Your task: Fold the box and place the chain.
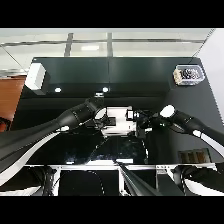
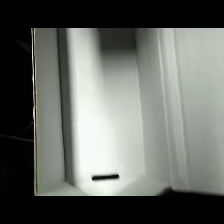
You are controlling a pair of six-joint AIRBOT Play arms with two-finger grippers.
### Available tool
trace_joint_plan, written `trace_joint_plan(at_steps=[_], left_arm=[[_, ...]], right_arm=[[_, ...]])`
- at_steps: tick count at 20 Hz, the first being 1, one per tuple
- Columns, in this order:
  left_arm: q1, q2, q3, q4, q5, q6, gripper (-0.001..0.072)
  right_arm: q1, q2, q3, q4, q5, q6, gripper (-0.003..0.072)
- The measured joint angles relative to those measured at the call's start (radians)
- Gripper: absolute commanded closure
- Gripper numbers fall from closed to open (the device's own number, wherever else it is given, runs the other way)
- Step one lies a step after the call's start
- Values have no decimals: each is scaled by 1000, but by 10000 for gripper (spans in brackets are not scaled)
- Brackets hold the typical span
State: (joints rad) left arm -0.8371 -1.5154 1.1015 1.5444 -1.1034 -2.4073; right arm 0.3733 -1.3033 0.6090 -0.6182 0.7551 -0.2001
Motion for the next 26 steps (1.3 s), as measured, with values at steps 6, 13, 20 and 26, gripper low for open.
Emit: trace_joint_plan(at_steps=[6,13,20,26], left_arm=[[0,0,0,2,-3,16,681],[0,0,0,-3,-4,21,681],[0,0,0,-4,-3,23,681],[0,0,0,-5,3,22,680]], right_arm=[[-5,118,0,-113,39,38,-19],[-5,153,0,-156,60,40,346],[0,148,0,-63,73,37,559],[37,80,0,113,37,37,559]])
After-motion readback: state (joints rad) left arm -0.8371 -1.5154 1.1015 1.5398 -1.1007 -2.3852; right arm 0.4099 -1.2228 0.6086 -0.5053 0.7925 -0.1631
